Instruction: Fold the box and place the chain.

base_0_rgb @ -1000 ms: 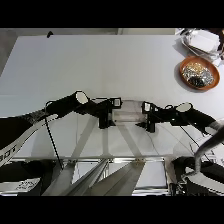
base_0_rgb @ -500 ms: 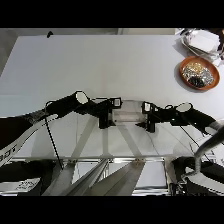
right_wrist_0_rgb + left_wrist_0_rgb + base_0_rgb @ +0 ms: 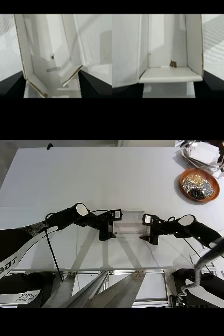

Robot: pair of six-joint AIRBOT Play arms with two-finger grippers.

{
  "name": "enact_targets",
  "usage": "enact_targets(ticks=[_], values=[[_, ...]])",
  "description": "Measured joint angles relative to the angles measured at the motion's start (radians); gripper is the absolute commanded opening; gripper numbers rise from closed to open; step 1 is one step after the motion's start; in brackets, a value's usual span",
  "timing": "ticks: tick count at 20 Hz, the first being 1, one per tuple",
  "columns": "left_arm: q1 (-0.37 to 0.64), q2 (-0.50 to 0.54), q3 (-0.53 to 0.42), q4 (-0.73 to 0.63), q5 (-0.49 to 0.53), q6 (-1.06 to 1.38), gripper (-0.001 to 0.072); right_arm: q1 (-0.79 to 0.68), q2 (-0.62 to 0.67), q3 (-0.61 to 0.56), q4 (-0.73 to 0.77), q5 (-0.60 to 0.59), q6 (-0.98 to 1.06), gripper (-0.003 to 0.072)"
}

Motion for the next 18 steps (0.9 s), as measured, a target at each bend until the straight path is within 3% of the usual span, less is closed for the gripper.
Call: enact_targets(ticks=[6,7,8,11,18], values=[[0.0,0.0,0.0,0.0,-0.002,0.0,0.0325,0.0,0.177,0.0,-0.205,0.008,0.188,0.0674],[0.0,0.0,0.0,0.001,-0.002,0.0,0.0325,0.0,0.219,0.0,-0.235,0.011,0.216,0.0638],[0.0,0.0,0.0,0.001,-0.002,0.0,0.0325,0.0,0.257,0.0,-0.251,0.01,0.234,0.0516],[0.0,0.0,0.0,0.001,-0.002,0.0,0.0325,0.0,0.352,0.0,-0.22,0.016,0.262,0.002],[0.0,0.0,0.0,0.001,-0.003,0.0,0.0325,0.0,0.324,0.0,0.121,0.045,0.102,0.002]])
